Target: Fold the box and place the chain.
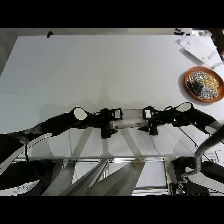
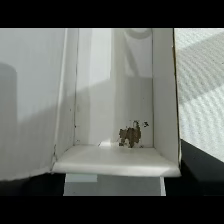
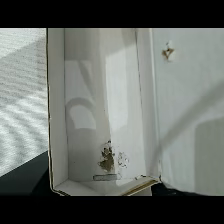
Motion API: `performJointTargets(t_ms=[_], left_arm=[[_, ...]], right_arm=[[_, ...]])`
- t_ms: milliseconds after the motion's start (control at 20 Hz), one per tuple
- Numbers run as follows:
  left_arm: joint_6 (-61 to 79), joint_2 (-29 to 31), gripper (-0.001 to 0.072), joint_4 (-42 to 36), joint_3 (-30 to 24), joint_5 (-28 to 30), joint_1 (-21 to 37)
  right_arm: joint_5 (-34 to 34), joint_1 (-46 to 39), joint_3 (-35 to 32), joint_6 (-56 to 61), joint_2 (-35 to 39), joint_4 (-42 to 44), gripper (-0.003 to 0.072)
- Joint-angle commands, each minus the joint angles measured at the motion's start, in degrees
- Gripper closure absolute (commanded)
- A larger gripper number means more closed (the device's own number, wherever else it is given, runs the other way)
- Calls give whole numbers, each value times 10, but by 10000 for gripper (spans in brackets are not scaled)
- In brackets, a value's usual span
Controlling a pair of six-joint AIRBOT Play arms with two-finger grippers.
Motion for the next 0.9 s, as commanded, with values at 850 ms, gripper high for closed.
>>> performJointTargets(t_ms=[850], left_arm=[[0,0,317,0,0,-2,0]], right_arm=[[18,0,1,309,121,-271,-34]])
